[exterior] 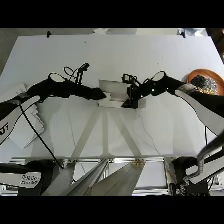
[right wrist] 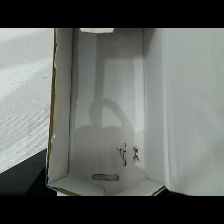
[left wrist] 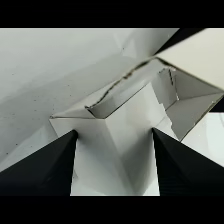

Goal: Fold the box and place the chain.

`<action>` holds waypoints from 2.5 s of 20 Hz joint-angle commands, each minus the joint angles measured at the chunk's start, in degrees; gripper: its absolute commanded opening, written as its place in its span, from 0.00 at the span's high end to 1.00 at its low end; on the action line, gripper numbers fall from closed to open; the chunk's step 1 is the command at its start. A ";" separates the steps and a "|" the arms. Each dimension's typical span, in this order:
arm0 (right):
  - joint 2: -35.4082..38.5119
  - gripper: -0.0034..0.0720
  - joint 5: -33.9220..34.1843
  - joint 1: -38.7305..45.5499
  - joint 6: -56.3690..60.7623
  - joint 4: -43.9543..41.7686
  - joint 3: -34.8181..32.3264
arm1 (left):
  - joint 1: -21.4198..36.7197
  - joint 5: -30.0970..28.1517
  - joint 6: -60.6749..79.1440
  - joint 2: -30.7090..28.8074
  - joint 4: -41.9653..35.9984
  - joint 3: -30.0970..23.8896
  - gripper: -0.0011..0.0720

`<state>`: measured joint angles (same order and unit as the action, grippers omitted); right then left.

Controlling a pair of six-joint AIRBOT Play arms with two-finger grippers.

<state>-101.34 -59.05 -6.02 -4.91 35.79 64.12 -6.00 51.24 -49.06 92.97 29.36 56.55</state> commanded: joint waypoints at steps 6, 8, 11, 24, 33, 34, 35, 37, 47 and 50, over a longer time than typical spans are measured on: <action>-0.04 0.29 0.07 -0.04 -0.09 -0.02 0.00 | -0.17 -4.72 -8.70 -0.02 6.88 -0.02 0.30; -0.04 0.29 0.07 -0.04 -0.09 -0.02 -0.02 | -0.22 -5.33 -9.49 -0.09 7.85 -0.02 0.30; -0.04 0.29 0.07 -0.04 -0.09 -0.02 0.00 | -1.29 -7.52 -11.30 -1.46 12.24 0.09 0.30; -0.02 0.29 -0.13 -0.04 -0.09 -0.02 -0.02 | -9.20 -7.43 -36.26 -3.17 35.80 1.38 0.45; -0.02 0.29 -0.11 -0.04 -0.09 -0.04 -0.02 | -12.46 -1.55 -43.74 -3.06 38.71 8.83 0.59; -0.02 0.29 -0.13 -0.04 -0.09 -0.04 -0.02 | -12.66 -0.57 -44.76 -3.06 39.63 9.55 0.59; -0.02 0.29 -0.11 -0.04 -0.09 -0.07 0.00 | -12.74 0.48 -45.72 -3.02 40.24 10.19 0.59; -0.02 0.29 -0.11 -0.04 -0.09 -0.04 -0.02 | -12.74 1.99 -46.97 -2.97 40.22 10.84 0.45; -0.02 0.29 -0.11 -0.04 -0.09 -0.04 0.00 | -13.66 7.21 -56.74 0.00 46.86 11.45 0.64; -0.02 0.29 -0.11 -0.04 -0.09 -0.04 0.00 | -13.77 7.48 -57.94 0.17 47.06 11.50 0.88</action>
<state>-101.36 -59.16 -6.02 -4.91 35.73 64.12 -19.59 57.34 -105.30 92.77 74.89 67.88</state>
